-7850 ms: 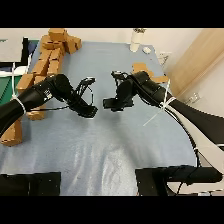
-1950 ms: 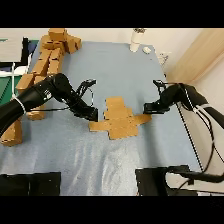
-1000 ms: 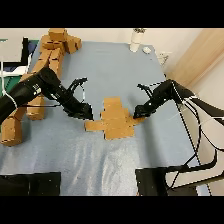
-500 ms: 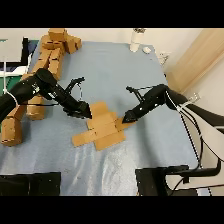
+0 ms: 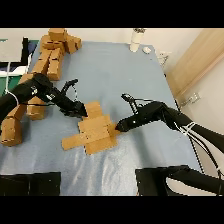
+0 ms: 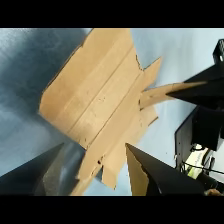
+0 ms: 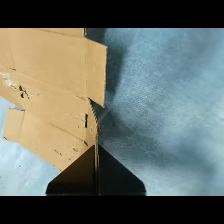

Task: Fold the box.

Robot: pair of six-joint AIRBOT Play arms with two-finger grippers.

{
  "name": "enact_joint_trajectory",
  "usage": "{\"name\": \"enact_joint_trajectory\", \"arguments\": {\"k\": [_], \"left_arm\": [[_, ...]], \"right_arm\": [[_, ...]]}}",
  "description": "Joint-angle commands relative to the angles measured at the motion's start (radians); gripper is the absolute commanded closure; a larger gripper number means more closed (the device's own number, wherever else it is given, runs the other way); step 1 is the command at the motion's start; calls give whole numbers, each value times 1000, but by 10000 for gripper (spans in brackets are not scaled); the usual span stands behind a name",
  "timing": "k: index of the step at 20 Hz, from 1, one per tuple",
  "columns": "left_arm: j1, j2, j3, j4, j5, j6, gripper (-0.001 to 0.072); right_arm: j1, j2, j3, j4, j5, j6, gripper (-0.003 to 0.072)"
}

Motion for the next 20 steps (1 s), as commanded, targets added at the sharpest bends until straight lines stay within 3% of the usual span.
{"name": "enact_joint_trajectory", "arguments": {"k": [1,4,8,9,10,11,13,14,15,18,19,20], "left_arm": [[5,-55,-7,-80,43,76,108],[3,-107,-7,-267,19,230,111],[4,-134,-7,-298,-23,303,129],[5,-134,-7,-299,-30,316,182],[5,-134,-7,-296,-37,337,383],[5,-134,-7,-297,-45,359,426],[5,-135,-7,-297,-49,372,427],[5,-135,-7,-297,-55,380,487],[5,-135,-7,-297,-60,394,701],[5,-135,-7,-302,-67,439,699],[5,-135,-7,-302,-67,452,699],[5,-134,-6,-302,-67,465,699]], "right_arm": [[20,16,-23,3,29,21,684],[20,15,-23,2,27,33,684],[20,15,-23,-4,21,51,684],[20,15,-23,-8,22,54,684],[20,15,-23,-13,23,54,684],[20,15,-23,-15,23,55,684],[20,15,-23,-19,24,62,684],[20,15,-23,-19,23,63,684],[20,15,-23,-19,24,63,683],[20,15,-23,-19,24,62,681],[20,15,-23,-19,25,62,609],[19,15,-22,-19,26,63,395]]}}
